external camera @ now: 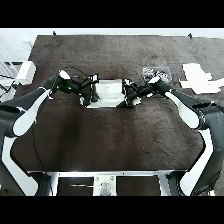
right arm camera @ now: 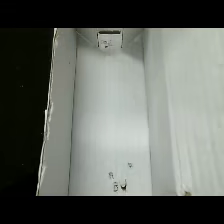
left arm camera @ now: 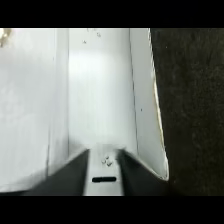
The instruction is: Fold the box and place the chain.
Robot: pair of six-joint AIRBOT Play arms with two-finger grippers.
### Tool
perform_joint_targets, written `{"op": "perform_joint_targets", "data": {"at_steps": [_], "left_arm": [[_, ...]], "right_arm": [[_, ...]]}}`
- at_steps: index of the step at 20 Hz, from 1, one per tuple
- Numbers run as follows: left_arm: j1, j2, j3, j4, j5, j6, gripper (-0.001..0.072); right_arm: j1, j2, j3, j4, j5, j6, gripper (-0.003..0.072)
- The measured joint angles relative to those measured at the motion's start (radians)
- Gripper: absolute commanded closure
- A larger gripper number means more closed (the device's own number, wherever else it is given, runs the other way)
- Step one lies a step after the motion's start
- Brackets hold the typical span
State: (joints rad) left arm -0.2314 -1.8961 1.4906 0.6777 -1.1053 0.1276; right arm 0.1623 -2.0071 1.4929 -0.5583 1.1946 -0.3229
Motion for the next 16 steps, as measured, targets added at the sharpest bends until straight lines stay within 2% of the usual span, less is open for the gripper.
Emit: {"op": "perform_joint_targets", "data": {"at_steps": [1, 2, 11, 12, 13, 14, 16], "left_arm": [[0.000, -0.002, 0.000, -0.010, -0.001, 0.003, 0.0187], [0.000, -0.004, 0.000, -0.016, -0.001, 0.008, 0.0240], [0.005, -0.008, 0.000, -0.031, -0.018, 0.017, 0.0244], [0.011, -0.008, 0.000, -0.031, -0.027, 0.016, 0.0379], [0.018, -0.007, 0.000, -0.031, -0.040, 0.012, 0.0618], [0.027, -0.006, 0.000, -0.028, -0.055, 0.008, 0.0691], [0.047, -0.003, 0.003, -0.028, -0.093, 0.002, 0.0692]], "right_arm": [[0.000, 0.000, 0.000, 0.000, 0.000, 0.000, 0.0098], [0.000, 0.000, 0.000, 0.000, 0.000, 0.001, 0.0098], [0.000, 0.000, 0.000, 0.000, 0.002, 0.000, 0.0098], [0.000, 0.000, 0.000, 0.000, 0.002, 0.000, 0.0098], [0.000, 0.000, 0.000, 0.000, 0.002, 0.000, 0.0098], [0.000, 0.000, 0.000, 0.001, 0.001, 0.000, 0.0098], [0.000, 0.000, 0.000, 0.001, 0.000, 0.000, 0.0098]]}}
